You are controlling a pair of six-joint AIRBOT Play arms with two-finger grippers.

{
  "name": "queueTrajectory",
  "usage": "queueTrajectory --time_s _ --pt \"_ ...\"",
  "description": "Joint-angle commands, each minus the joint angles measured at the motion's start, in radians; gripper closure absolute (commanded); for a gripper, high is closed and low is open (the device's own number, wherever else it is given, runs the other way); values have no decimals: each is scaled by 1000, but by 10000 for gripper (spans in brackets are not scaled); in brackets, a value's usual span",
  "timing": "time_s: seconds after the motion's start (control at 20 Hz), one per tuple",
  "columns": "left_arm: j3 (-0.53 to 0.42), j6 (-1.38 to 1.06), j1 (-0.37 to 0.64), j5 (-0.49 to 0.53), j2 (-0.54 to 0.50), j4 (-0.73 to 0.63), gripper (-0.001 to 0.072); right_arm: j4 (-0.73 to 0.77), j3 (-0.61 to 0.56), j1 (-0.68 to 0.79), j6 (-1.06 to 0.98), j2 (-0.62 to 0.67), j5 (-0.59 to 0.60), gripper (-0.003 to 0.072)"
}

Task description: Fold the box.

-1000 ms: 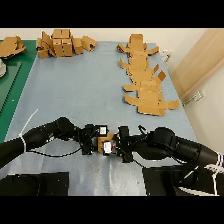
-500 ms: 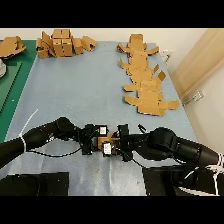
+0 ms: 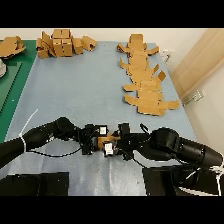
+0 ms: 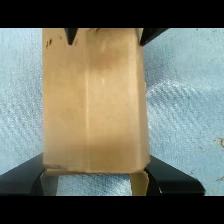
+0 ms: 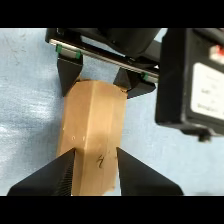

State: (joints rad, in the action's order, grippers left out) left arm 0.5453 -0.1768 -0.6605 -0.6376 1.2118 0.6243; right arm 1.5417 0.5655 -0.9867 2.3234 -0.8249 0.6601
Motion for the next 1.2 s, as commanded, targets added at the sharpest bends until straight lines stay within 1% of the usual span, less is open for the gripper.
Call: queueTrajectory --time_s 0.0,0.3,0.55,0.6,0.8,0.9,0.95,1.1,1.15 --pt "1 -2 0 0 0 0 197 -35 11 0 -12 2 -8 276" --pt "1 -2 0 0 0 0 197 -65 19 0 -20 2 -8 276" --pt "1 -2 0 0 0 0 197 -36 19 0 -20 1 0 278" --pt "1 -2 0 0 0 0 197 -18 17 0 -20 -3 5 309" --pt "1 -2 0 0 0 0 197 37 17 0 -19 -24 15 323" --pt "1 -2 0 0 0 0 197 77 17 0 -19 -34 16 404" --pt "1 -2 0 0 0 0 197 82 17 0 -19 -37 19 417" --pt "1 -2 0 0 0 0 197 84 17 0 -19 -56 44 425" --pt "1 -2 0 0 0 0 197 90 17 0 -19 -61 58 470"
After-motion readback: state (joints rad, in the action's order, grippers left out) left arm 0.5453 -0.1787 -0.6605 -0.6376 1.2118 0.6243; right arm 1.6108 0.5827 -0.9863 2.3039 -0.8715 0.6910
